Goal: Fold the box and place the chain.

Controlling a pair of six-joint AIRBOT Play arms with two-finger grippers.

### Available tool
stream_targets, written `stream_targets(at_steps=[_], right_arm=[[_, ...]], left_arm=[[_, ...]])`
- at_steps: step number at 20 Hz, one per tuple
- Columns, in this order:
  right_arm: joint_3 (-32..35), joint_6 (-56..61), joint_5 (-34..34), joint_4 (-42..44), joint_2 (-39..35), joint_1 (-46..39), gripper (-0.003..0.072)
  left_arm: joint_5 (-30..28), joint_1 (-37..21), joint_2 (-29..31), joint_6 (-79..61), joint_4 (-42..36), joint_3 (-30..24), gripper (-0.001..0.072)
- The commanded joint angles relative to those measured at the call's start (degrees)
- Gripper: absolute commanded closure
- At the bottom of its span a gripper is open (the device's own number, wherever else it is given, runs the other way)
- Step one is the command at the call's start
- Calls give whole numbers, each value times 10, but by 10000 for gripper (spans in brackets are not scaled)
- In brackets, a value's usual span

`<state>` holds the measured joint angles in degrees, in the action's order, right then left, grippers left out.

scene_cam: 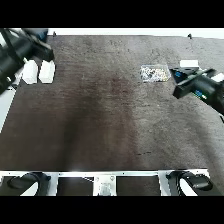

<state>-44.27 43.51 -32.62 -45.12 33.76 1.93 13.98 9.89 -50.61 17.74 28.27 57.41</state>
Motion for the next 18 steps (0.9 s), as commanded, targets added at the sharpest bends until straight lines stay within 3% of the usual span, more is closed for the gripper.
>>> stream_targets(at_steps=[1, 5, 9, 18], right_arm=[[67, 45, 20, -64, -94, -40, 683], [187, 45, 8, -60, -195, -62, 683], [285, 45, -2, -42, -261, -61, 685], [320, 41, -2, -39, -274, -59, 683]], left_arm=[[-65, 59, 69, -4, 0, -126, 694], [-105, 115, 110, -1, -3, -258, 694], [-117, 134, 113, 5, -7, -339, 693], [-130, 134, 113, 4, -9, -364, 687]])
